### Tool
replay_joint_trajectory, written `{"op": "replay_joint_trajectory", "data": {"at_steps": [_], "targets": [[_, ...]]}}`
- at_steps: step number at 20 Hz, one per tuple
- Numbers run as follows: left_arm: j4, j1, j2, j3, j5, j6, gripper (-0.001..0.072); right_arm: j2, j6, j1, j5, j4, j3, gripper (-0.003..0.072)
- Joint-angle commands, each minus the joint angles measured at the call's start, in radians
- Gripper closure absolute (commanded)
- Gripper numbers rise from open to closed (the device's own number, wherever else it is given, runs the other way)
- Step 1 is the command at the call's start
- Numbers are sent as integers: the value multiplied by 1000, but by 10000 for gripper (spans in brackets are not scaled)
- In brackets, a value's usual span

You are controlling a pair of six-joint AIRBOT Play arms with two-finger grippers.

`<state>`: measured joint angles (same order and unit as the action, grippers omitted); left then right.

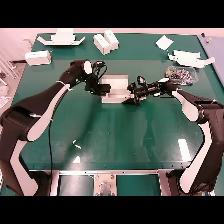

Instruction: Fold the box and place the chain.

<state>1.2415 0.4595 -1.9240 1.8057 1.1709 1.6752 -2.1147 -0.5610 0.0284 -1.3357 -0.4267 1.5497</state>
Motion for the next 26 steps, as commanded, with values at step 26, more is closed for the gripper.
{"op": "replay_joint_trajectory", "data": {"at_steps": [26], "targets": [[-38, 21, -13, 2, -44, 142, 413, 0, 0, 1, 0, 0, 0, 142]]}}
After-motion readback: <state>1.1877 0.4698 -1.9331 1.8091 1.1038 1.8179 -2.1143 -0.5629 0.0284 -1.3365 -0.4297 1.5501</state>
